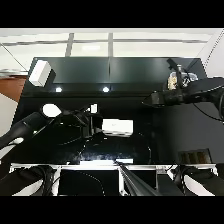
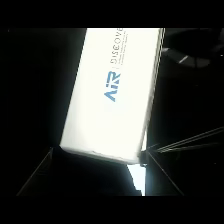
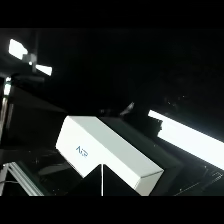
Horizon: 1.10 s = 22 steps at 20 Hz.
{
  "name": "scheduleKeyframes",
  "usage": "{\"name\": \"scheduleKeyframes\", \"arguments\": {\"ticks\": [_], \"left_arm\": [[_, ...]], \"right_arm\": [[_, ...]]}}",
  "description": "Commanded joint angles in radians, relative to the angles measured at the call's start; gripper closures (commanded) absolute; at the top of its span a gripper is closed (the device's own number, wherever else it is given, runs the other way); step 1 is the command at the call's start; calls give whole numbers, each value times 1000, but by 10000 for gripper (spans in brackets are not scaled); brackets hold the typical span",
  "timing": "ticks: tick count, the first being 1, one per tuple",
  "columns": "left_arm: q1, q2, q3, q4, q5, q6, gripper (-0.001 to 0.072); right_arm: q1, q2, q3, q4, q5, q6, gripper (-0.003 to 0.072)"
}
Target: Fold the box and place the chain.
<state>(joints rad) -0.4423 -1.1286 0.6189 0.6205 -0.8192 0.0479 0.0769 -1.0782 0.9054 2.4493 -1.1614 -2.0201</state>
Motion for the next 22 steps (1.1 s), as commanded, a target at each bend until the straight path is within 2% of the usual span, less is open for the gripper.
{"name": "scheduleKeyframes", "arguments": {"ticks": [1,3,6,9,12,22], "left_arm": [[-16,75,9,76,-42,-172,-4],[-63,51,34,74,-10,-250,-3],[-145,-41,108,58,14,-291,-2],[-208,-137,185,56,19,-227,0],[-219,-190,215,55,2,-121,2],[-218,-204,215,56,35,-73,1]], "right_arm": [[-50,14,2,-2,-7,0,668],[-50,14,2,-2,10,0,668],[-50,14,2,-2,17,0,668],[-50,14,2,-3,11,1,668],[-50,14,2,-19,5,1,668],[-50,14,2,-20,7,1,668]]}}
